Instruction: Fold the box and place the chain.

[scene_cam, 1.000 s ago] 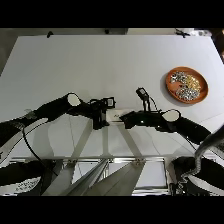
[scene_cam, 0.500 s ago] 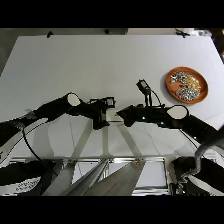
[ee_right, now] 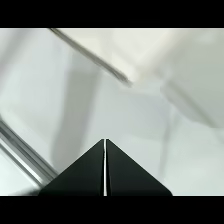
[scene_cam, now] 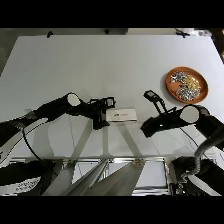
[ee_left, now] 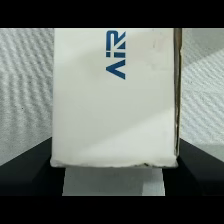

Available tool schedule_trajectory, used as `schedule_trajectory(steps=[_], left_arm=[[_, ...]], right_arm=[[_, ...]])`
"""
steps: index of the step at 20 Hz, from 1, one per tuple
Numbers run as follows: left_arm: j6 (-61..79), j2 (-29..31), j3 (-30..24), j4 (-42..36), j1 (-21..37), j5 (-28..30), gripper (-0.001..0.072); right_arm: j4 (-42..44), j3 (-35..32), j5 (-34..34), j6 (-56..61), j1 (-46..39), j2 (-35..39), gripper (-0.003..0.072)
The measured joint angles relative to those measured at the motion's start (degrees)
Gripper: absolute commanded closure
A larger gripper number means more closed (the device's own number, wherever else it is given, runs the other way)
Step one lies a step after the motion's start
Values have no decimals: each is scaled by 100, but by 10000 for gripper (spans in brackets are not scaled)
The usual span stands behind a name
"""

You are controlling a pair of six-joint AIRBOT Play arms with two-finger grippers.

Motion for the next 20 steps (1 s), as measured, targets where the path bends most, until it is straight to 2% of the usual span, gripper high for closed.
schedule_trajectory(steps=[2,6,15,20], left_arm=[[-2,0,0,0,0,0,318],[-2,0,2,0,0,2,318],[-28,7,0,-22,9,24,319],[-538,221,-4,72,256,0,318]], right_arm=[[-610,0,367,365,-52,13,677],[-1117,0,522,686,-94,22,677],[-1344,0,400,826,-107,24,677],[-1357,2,238,833,-105,24,677]])
